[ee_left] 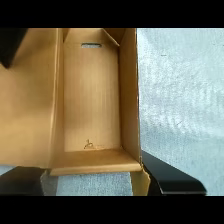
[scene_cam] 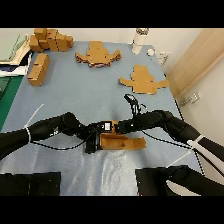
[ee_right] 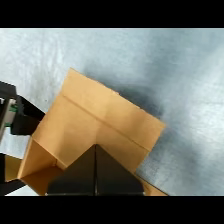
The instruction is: Fold the box.
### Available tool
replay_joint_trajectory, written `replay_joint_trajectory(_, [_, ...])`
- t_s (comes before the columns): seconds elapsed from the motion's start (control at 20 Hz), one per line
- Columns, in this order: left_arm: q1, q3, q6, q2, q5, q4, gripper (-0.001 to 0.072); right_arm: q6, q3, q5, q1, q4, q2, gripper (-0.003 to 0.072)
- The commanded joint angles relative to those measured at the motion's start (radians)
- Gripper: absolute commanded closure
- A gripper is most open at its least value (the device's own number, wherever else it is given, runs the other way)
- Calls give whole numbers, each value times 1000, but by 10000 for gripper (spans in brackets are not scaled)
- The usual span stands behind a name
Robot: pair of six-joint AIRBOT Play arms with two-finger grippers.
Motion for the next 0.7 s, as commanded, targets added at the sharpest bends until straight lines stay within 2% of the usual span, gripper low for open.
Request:
replay_joint_trajectory(0.0, [0, 0, -1, 1, 2, 1, 290, -3, -40, 0, 1, -2, -2, 685])
replay_joint_trajectory(0.45, [0, 0, -1, 1, 2, 1, 290, -48, -39, 2, 0, -6, -15, 685])
replay_joint_trajectory(0.65, [0, 0, -5, 1, 2, 1, 290, -40, 47, -29, -3, -162, 75, 685])
